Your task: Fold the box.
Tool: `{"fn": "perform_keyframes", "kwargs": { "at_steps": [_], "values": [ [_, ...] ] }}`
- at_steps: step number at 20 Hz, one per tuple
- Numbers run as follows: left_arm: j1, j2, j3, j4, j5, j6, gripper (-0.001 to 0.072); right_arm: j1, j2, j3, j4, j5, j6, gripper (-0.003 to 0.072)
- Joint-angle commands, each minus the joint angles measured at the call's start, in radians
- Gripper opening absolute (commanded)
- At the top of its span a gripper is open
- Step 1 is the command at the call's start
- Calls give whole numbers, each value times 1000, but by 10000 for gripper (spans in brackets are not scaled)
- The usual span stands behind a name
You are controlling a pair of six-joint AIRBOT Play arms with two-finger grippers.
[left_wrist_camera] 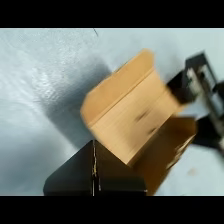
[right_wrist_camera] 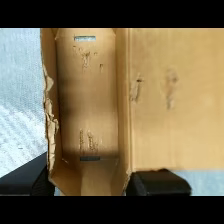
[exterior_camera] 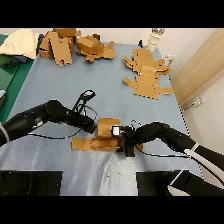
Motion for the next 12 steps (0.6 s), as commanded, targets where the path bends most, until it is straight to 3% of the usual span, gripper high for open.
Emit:
{"fn": "perform_keyframes", "kwargs": {
  "at_steps": [1,4,7,9,10,11,12],
  "values": [
    [18,112,4,436,-9,111,11,0,1,0,2,2,0,524],
    [-7,132,-2,404,-62,380,11,0,1,0,2,1,0,523],
    [-67,132,-77,356,-85,628,12,0,1,0,2,1,0,524],
    [-84,132,-121,330,-87,676,14,0,1,0,2,1,0,524],
    [-83,132,-131,296,-92,669,52,0,1,0,2,1,0,523],
    [-83,132,-132,256,-97,670,387,0,1,0,2,1,0,524],
    [-83,132,-131,213,-90,669,637,0,1,0,2,1,0,524]
  ]
}}
